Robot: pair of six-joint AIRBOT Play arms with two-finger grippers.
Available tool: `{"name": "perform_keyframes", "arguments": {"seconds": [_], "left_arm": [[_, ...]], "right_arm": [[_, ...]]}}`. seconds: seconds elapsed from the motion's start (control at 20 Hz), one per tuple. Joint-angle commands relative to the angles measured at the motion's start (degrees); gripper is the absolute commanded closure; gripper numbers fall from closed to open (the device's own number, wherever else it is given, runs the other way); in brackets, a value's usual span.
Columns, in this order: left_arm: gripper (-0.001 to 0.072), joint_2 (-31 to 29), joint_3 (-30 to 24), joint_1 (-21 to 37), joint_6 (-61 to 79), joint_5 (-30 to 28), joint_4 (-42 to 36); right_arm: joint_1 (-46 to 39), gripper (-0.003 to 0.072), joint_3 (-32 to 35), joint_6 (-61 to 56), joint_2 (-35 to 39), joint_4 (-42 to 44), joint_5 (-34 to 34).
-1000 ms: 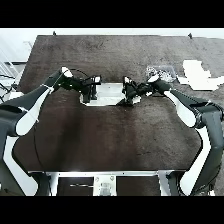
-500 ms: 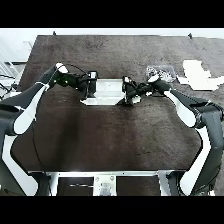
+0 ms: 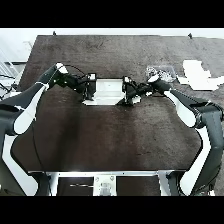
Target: Fold the box and place the chain.
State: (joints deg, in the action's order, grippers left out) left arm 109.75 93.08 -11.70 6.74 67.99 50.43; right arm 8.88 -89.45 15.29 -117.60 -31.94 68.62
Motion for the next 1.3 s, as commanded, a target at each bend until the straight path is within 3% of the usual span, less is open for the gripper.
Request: {"name": "perform_keyframes", "arguments": {"seconds": [0.0, 0.15, 0.25, 0.65, 0.7, 0.75, 0.95, 1.0, 1.05, 1.25], "left_arm": [[0.0292, 0.3, 0.0, -0.8, -0.2, 0.0, -1.0], [0.0294, 1.4, 0.0, -1.6, -0.3, -0.5, -1.1], [0.0475, 1.6, 0.0, -1.6, -0.3, -1.0, -1.2], [0.0482, 2.5, 0.0, -1.6, -0.2, -1.5, -8.1], [0.0565, 2.7, 0.0, -1.6, -0.2, -1.6, -9.0], [0.0571, 2.9, 0.0, -1.6, -0.3, -1.5, -9.3], [0.0558, 3.0, 0.0, -1.6, -0.2, -1.5, -10.6], [0.0377, 3.0, 0.0, -1.6, -0.3, -1.7, -10.6], [0.0349, 3.0, 0.0, -1.6, -0.3, -2.1, -10.6], [0.0336, 3.0, 0.0, -1.6, -0.3, -2.8, -10.6]], "right_arm": [[0.0, 0.0108, 0.0, 0.0, 0.0, 0.0, 0.0], [0.0, 0.0108, 0.0, 0.0, 0.0, 0.0, 0.0], [0.0, 0.0108, 0.0, 0.0, 0.0, 0.0, 0.0], [0.0, 0.0108, 0.0, 0.0, 0.0, 0.0, 0.0], [0.0, 0.0107, 0.0, 0.0, 0.0, 0.0, 0.0], [0.0, 0.0108, 0.0, 0.0, 0.0, 0.0, 0.0], [0.0, 0.0108, 0.0, 0.0, 0.0, 0.0, 0.0], [0.0, 0.0108, 0.0, 0.0, 0.0, 0.0, 0.0], [0.0, 0.0107, 0.0, 0.0, 0.0, 0.0, 0.0], [0.0, 0.0108, 0.0, 0.0, 0.0, 0.0, 0.0]]}}
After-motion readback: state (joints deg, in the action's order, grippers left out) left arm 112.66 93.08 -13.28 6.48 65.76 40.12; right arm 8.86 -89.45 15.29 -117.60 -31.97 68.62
